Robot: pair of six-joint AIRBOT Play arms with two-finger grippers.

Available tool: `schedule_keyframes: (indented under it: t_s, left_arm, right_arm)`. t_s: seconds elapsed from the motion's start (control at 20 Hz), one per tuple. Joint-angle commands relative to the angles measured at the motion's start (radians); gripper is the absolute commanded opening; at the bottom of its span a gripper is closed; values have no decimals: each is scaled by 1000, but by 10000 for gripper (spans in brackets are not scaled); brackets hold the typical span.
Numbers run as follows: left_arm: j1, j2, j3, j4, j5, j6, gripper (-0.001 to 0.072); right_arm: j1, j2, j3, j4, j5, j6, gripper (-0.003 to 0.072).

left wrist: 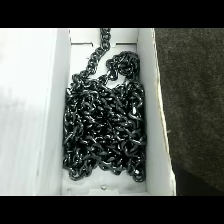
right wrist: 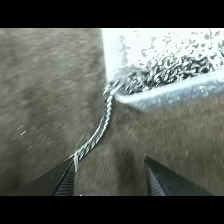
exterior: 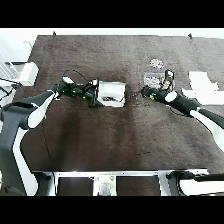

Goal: Fold the box and place the chain.

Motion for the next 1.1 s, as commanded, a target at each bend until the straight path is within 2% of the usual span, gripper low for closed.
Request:
schedule_keyframes:
  t_s: [0.0,0.15,0.2,0.35,0.45,0.55,0.7,0.85,1.05]
  left_arm:
    - [-1,0,0,0,0,0,298]
    - [0,0,0,0,0,0,298]
    - [-1,0,0,0,0,0,298]
    - [0,0,0,0,0,0,298]
    - [-1,0,0,0,0,0,298]
    - [-1,0,0,0,-1,0,298]
    - [0,0,0,0,0,0,298]
    - [-1,0,0,0,-1,0,298]
    - [-1,0,0,0,-1,0,298]
  right_arm:
    - [11,-113,95,10,-9,1,498]
    - [27,-172,180,11,-9,-2,497]
    - [28,-191,204,14,-8,0,461]
    - [23,-185,218,13,-13,-6,5]
    - [27,-122,218,13,44,-11,6]
    - [53,-3,218,5,97,-73,5]
    - [105,225,219,4,76,-143,4]
    - [161,422,228,-60,39,-142,3]
    - [225,526,232,-81,51,-142,4]
